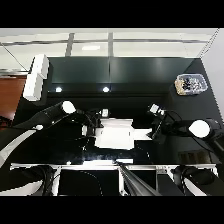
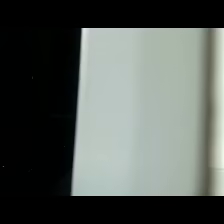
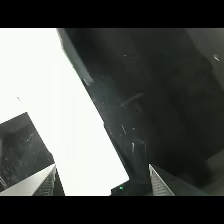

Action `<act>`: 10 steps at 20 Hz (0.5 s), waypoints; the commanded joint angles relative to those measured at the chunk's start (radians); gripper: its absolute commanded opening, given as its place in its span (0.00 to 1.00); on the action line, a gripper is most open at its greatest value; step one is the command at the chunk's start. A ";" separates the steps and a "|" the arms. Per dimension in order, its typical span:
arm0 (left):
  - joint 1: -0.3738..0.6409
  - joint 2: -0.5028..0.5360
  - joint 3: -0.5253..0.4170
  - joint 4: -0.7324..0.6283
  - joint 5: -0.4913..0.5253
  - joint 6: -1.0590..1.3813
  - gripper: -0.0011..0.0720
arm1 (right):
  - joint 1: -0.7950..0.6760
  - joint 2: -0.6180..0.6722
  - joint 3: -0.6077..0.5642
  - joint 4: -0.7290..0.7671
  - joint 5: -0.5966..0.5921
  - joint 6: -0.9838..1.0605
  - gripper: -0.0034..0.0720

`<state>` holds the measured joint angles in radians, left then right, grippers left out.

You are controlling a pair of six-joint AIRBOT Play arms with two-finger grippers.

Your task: Fold the box and place the chain.

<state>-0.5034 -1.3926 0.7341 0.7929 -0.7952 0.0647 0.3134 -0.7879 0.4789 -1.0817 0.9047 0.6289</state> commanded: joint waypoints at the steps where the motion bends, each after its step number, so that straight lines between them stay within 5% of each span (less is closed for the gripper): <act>1: 0.000 -0.008 -0.001 0.003 -0.002 -0.016 0.05 | 0.053 -0.021 0.001 -0.015 -0.024 -0.122 0.98; 10: 0.000 -0.009 0.000 0.003 -0.002 -0.016 0.05 | 0.184 -0.157 0.000 0.128 0.016 -0.327 0.98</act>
